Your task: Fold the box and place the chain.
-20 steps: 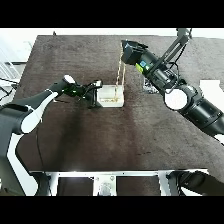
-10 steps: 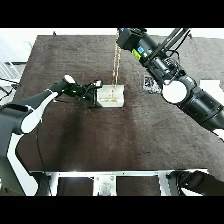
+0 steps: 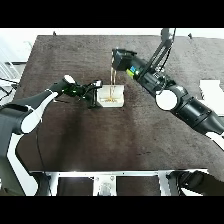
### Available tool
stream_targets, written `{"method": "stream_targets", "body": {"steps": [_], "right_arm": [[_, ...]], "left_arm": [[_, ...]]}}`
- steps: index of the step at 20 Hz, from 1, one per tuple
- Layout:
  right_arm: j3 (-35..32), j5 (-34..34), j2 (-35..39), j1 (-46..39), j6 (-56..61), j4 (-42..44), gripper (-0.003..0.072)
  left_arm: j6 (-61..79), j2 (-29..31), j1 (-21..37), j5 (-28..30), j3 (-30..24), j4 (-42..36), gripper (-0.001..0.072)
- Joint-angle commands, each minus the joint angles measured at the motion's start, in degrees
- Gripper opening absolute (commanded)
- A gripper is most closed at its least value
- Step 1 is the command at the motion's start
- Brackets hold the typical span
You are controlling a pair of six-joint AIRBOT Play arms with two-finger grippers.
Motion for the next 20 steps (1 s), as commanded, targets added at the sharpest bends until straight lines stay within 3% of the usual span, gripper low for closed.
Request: {"method": "stream_targets", "body": {"steps": [1, 10, 20], "right_arm": [[-3.93, 1.92, -0.02, 0.04, 0.74, 0.42, 0.0011], [-12.68, 1.95, -2.40, 0.04, 2.64, 1.05, 0.0011], [-13.00, 2.03, -9.75, 0.02, 2.62, 1.05, 0.0012]], "left_arm": [[0.02, -0.02, 0.04, 0.02, 0.04, 0.00, 0.0466], [0.02, -0.02, 0.02, 0.04, 0.07, 0.00, 0.0467], [0.02, -0.02, 0.02, 0.02, 0.04, 0.00, 0.0466]]}}
